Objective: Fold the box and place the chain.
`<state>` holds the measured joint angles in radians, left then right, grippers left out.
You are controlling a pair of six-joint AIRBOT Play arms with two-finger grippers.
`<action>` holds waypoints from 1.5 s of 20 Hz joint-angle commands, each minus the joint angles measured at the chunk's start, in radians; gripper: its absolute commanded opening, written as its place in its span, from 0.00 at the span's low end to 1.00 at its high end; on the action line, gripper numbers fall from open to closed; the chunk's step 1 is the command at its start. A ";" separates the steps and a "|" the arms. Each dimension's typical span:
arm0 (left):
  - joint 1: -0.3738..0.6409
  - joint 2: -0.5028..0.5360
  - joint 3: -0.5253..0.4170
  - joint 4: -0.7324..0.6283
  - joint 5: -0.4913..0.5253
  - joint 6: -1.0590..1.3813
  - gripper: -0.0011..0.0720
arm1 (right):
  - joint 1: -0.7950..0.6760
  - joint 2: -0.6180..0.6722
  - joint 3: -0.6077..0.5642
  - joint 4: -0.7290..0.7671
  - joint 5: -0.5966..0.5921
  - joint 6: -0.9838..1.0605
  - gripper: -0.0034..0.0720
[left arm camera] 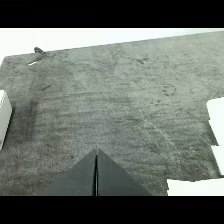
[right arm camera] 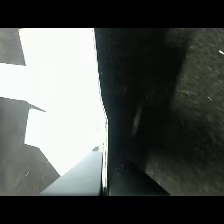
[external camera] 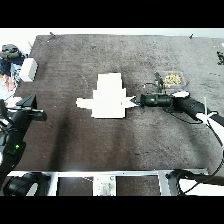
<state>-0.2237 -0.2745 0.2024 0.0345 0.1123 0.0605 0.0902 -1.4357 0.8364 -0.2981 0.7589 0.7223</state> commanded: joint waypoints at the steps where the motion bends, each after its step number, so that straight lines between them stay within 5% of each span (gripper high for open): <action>1: 0.000 0.001 0.005 0.000 -0.008 -0.001 0.03 | 0.085 0.006 0.001 0.003 -0.165 -0.013 0.06; 5: 0.000 0.001 0.005 0.000 -0.045 0.000 0.03 | 0.090 -0.021 0.019 -0.013 -0.236 -0.094 0.06; 6: 0.000 0.001 0.005 0.002 -0.077 0.001 0.39 | 0.092 -0.036 0.034 -0.012 -0.230 -0.130 0.06; 7: 0.000 0.001 0.006 0.003 -0.123 0.000 0.99 | 0.095 -0.045 0.045 -0.013 -0.224 -0.163 0.06; 9: 0.000 -0.006 0.010 0.003 -0.198 0.001 0.88 | 0.098 -0.046 0.047 -0.012 -0.220 -0.173 0.06; 12: 0.000 -0.087 0.062 0.002 -0.229 -0.001 0.88 | 0.098 -0.046 0.047 -0.012 -0.220 -0.188 0.06; 16: 0.000 -0.348 0.225 -0.001 -0.275 0.000 0.88 | 0.098 -0.046 0.047 -0.013 -0.217 -0.188 0.06; 24: 0.000 -0.951 0.689 0.030 -0.492 -0.069 0.88 | 0.098 -0.046 0.047 -0.019 -0.217 -0.188 0.06; 27: 0.002 -1.141 0.878 0.204 -0.585 -0.275 0.88 | 0.098 -0.046 0.047 -0.019 -0.217 -0.188 0.06; 30: 0.033 -1.334 1.106 0.408 -0.848 -0.521 0.88 | 0.097 -0.046 0.047 -0.019 -0.222 -0.188 0.06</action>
<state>-0.2108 -1.4292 1.1114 0.2543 -0.5129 -0.2268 0.1867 -1.4811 0.8818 -0.3180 0.5415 0.5339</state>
